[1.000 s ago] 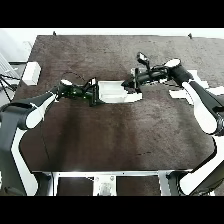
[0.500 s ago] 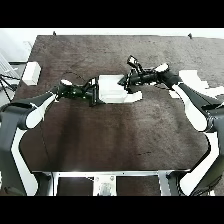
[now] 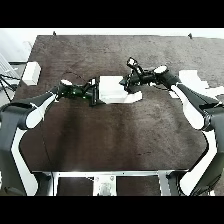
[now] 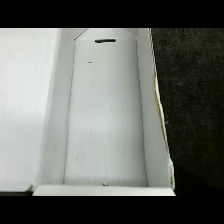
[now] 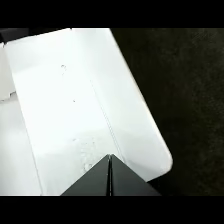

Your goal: Fold the box and place the chain.

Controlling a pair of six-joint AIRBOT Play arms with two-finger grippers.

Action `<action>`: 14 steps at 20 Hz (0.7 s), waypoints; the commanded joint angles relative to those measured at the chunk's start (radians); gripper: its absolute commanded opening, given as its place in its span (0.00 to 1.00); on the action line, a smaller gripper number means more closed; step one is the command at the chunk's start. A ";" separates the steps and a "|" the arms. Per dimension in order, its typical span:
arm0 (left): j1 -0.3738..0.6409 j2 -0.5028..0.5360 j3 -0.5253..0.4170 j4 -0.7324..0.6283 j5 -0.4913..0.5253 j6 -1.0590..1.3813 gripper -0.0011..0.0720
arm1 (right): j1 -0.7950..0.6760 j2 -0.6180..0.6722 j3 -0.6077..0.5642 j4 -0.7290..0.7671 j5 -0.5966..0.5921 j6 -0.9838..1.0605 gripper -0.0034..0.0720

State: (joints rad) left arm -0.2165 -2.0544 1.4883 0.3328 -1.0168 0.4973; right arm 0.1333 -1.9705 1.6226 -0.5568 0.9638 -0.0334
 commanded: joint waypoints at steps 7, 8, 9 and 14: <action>-0.001 0.001 0.000 -0.001 0.003 0.000 0.40 | 0.002 -0.026 0.012 -0.024 0.034 -0.025 0.06; -0.001 0.001 0.000 -0.001 0.002 0.000 0.40 | 0.002 -0.023 0.019 -0.024 0.053 -0.042 0.06; -0.001 0.001 0.000 -0.001 0.003 0.000 0.40 | 0.002 -0.012 0.021 -0.024 0.070 -0.059 0.06; -0.001 0.001 0.000 -0.001 0.003 0.001 0.40 | -0.016 0.151 0.006 -0.050 0.112 -0.047 0.05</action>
State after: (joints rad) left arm -0.2169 -2.0544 1.4883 0.3325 -1.0157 0.4984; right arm 0.1295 -1.9030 1.6375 -0.5915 1.0504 -0.0849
